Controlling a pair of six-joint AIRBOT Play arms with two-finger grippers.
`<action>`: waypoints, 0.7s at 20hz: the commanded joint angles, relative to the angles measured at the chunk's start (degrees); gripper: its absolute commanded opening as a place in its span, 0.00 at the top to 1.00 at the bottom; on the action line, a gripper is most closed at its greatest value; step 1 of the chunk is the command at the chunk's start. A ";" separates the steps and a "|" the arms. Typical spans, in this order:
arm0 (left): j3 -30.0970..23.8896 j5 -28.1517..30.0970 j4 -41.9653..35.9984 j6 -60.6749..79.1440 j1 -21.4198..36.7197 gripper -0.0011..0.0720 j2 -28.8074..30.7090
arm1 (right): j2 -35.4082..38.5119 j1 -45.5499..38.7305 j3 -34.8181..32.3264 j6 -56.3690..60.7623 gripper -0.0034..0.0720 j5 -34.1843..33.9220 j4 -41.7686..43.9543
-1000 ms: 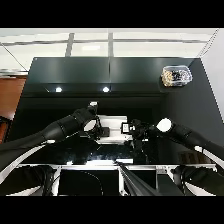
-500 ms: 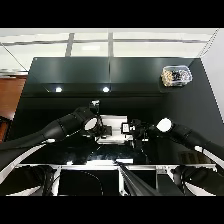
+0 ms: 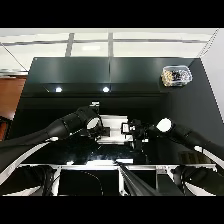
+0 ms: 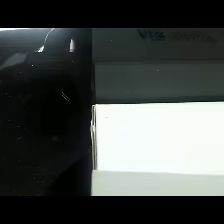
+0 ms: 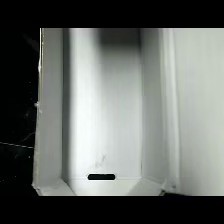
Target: Fold the box and place the chain.
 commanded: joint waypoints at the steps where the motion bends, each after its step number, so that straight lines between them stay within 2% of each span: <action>1: 0.04 0.63 -0.11 1.16 -0.02 0.95 -0.24 | 0.46 0.04 0.09 4.57 0.09 0.31 -0.63; 5: 0.04 0.17 0.35 1.57 -0.02 0.95 0.04 | 7.30 0.04 0.09 10.78 0.09 7.41 -14.03; 7: 0.04 -0.66 1.27 1.53 -0.46 0.95 0.04 | 10.67 0.02 0.09 14.86 0.09 8.31 -19.41; 10: 0.04 0.72 1.49 1.53 -1.05 0.95 0.02 | 10.49 0.37 0.07 14.97 0.09 8.28 -17.68; 12: 0.04 1.33 1.51 1.53 -1.03 0.95 0.02 | 9.84 0.46 0.07 14.91 0.19 7.89 -15.76; 13: 0.04 1.31 1.53 1.53 -0.98 0.94 0.02 | 9.81 0.46 0.04 14.91 0.31 7.34 -14.67; 14: 0.04 1.29 1.53 1.53 -0.98 0.94 0.02 | 9.70 0.46 0.07 14.88 0.31 6.29 -13.14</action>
